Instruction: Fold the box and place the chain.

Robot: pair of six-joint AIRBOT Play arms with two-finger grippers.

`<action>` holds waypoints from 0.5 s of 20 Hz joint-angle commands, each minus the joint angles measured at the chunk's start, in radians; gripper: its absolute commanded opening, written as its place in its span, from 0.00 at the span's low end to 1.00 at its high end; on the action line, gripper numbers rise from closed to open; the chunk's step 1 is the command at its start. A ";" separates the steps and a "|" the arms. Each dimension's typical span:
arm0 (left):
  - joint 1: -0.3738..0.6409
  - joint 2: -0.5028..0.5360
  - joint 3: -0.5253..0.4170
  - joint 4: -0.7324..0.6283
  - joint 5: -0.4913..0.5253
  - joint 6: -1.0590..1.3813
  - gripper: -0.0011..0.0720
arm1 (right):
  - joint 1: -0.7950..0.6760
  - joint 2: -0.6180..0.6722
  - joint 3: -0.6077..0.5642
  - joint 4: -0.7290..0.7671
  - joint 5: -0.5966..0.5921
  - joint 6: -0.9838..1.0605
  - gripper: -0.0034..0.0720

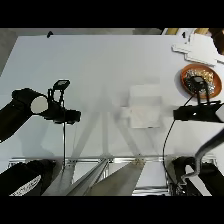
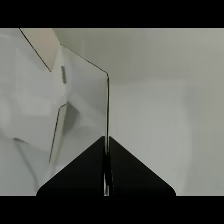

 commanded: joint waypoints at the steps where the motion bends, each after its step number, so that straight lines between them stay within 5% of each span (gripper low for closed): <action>1: -0.001 -0.001 0.000 0.006 0.047 0.001 0.39 | 0.188 0.057 -0.136 0.121 -0.156 0.053 0.06; 10: -0.001 -0.003 -0.001 0.053 0.237 0.165 0.39 | 0.325 0.056 -0.165 0.117 -0.189 0.061 0.07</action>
